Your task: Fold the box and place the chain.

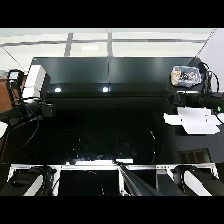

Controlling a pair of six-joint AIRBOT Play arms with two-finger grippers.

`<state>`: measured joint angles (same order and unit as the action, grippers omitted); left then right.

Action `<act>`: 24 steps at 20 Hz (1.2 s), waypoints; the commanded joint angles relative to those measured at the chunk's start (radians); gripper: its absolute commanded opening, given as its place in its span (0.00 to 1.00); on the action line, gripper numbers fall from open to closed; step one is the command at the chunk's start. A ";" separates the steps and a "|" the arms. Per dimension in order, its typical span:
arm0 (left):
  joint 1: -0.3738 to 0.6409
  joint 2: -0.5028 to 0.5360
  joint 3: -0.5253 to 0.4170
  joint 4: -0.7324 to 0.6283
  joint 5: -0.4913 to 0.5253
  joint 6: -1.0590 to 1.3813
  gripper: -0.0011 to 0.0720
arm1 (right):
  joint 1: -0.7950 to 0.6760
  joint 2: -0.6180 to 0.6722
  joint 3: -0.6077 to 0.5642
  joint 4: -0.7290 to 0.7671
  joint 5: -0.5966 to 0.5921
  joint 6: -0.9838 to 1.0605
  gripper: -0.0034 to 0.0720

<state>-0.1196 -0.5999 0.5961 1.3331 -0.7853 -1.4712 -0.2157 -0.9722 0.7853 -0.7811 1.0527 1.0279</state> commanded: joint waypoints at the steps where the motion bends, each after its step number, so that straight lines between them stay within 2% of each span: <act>1: -0.001 0.001 0.000 0.000 0.000 0.000 0.05 | 0.000 0.000 0.000 0.000 0.000 0.000 0.07; 7: -0.001 0.001 0.000 0.000 0.000 0.000 0.05 | 0.000 0.000 0.000 0.000 0.000 0.000 0.07; 14: -0.001 0.001 0.000 0.000 0.000 0.000 0.05 | 0.003 -0.003 0.000 0.117 -0.294 0.000 0.07; 15: -0.001 0.001 0.000 0.000 0.000 0.000 0.05 | 0.002 -0.005 0.000 0.084 -0.355 0.001 0.18; 16: -0.001 0.001 0.000 0.001 0.000 0.000 0.05 | 0.004 -0.013 0.000 0.049 -0.407 0.001 0.93; 17: -0.001 0.001 0.000 0.000 0.000 0.000 0.05 | 0.004 -0.022 0.000 -0.008 -0.433 -0.002 0.99; 19: -0.001 0.001 0.000 0.000 0.003 0.000 0.05 | -0.011 -0.035 0.000 -0.219 -0.492 0.025 0.98; 21: 0.000 -0.002 0.000 0.001 0.066 0.000 0.05 | -0.116 -0.065 0.030 -0.499 -0.540 0.280 0.98; 23: -0.001 -0.008 0.000 -0.015 0.105 0.000 0.05 | -0.300 -0.131 0.109 -0.657 -0.481 0.509 0.98; 24: -0.001 -0.012 0.000 -0.014 0.105 0.000 0.06 | -0.421 -0.181 0.171 -0.655 -0.403 0.526 0.98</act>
<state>-0.1196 -0.6052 0.5961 1.3296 -0.7250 -1.4712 -0.4271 -1.0729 0.8623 -1.2060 0.5911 1.3197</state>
